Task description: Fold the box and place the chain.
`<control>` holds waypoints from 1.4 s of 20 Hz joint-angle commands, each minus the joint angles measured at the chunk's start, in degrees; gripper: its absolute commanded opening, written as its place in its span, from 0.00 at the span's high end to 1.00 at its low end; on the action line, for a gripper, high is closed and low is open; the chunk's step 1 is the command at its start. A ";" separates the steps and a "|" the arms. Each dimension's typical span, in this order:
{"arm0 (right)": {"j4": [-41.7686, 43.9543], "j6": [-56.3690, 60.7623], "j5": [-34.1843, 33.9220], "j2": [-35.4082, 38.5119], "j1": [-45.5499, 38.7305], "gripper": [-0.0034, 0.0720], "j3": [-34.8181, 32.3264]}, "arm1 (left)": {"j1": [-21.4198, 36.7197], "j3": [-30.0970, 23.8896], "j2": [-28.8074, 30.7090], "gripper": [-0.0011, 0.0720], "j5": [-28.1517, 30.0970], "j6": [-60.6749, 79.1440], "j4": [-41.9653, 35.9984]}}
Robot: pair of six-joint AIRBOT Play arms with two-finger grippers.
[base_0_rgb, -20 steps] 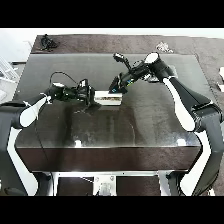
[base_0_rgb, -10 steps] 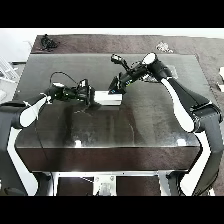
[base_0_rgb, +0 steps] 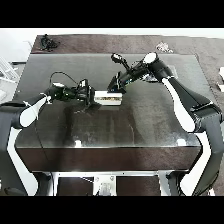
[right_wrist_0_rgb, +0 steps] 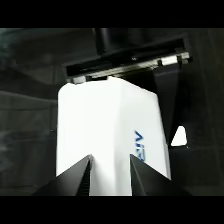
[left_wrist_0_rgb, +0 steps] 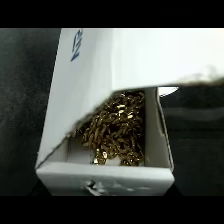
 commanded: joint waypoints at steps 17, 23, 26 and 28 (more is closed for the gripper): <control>8.74 -6.78 -6.78 0.98 -2.67 0.50 -8.33 | 0.04 -0.02 0.00 0.35 -0.04 0.02 0.00; 6.73 -10.93 -5.88 1.01 -1.95 0.38 -8.33 | 0.04 -0.02 0.00 0.35 -0.04 0.02 -0.11; 3.10 -11.19 -3.21 1.01 -1.60 0.38 -8.09 | 0.04 -0.02 0.00 0.35 -0.04 0.02 -0.15; 0.94 -11.17 -2.25 1.01 -1.01 0.38 -8.07 | 0.04 -0.02 0.00 0.35 -0.04 0.02 -0.20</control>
